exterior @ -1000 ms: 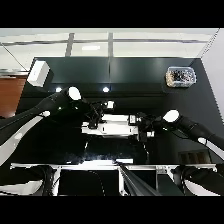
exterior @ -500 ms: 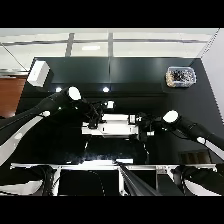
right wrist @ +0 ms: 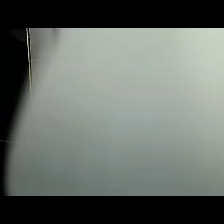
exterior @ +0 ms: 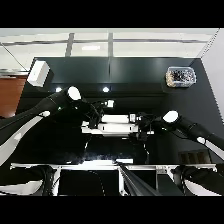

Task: Fold the box and place the chain.

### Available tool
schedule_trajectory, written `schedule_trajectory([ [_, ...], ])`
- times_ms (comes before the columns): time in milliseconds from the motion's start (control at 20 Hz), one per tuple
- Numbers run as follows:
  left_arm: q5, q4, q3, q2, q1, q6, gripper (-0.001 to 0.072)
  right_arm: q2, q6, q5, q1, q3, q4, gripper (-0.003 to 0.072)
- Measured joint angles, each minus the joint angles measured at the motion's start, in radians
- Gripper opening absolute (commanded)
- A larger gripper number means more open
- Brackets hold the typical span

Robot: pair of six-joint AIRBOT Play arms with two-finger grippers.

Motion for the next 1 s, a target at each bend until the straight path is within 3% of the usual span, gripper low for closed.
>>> schedule_trajectory([
  [100, 0.008, 0.014, 0.0, 0.021, 0.001, -0.032, 0.0635, 0.0, 0.0, 0.0, 0.0, 0.0, 0.0, 0.019],
  [250, 0.005, 0.12, 0.0, 0.082, 0.001, -0.193, 0.0633, 0.0, 0.0, 0.001, 0.0, 0.0, -0.003, 0.019],
  [400, -0.037, 0.317, 0.0, 0.171, 0.001, -0.443, 0.0612, 0.0, 0.0, 0.001, 0.0, 0.0, -0.004, 0.0191],
  [450, -0.056, 0.375, 0.0, 0.2, 0.002, -0.522, 0.0467, 0.0, 0.0, 0.001, 0.0, 0.0, -0.004, 0.0191],
  [500, -0.082, 0.421, 0.0, 0.226, 0.002, -0.614, 0.0066, 0.0, 0.0, 0.002, 0.0, 0.0, -0.005, 0.0191],
  [550, -0.114, 0.454, 0.0, 0.248, 0.002, -0.701, 0.0023, 0.0, 0.0, 0.002, 0.0, 0.0, -0.005, 0.0191],
  [650, -0.202, 0.481, -0.004, 0.276, 0.002, -0.811, 0.0022, 0.0, 0.0, 0.003, 0.0, 0.0, -0.006, 0.0191],
  [750, -0.228, 0.461, -0.03, 0.313, 0.002, -0.884, 0.0024, 0.0, -0.001, 0.005, 0.001, 0.0, -0.008, 0.0191],
  [850, -0.201, 0.33, -0.09, 0.351, 0.002, -0.914, 0.0028, 0.0, -0.001, 0.008, 0.001, 0.0, -0.008, 0.0191],
  [1000, -0.135, 0.018, -0.226, 0.373, 0.004, -0.878, 0.0028, 0.0, -0.001, 0.009, 0.001, 0.0, -0.008, 0.0191],
])
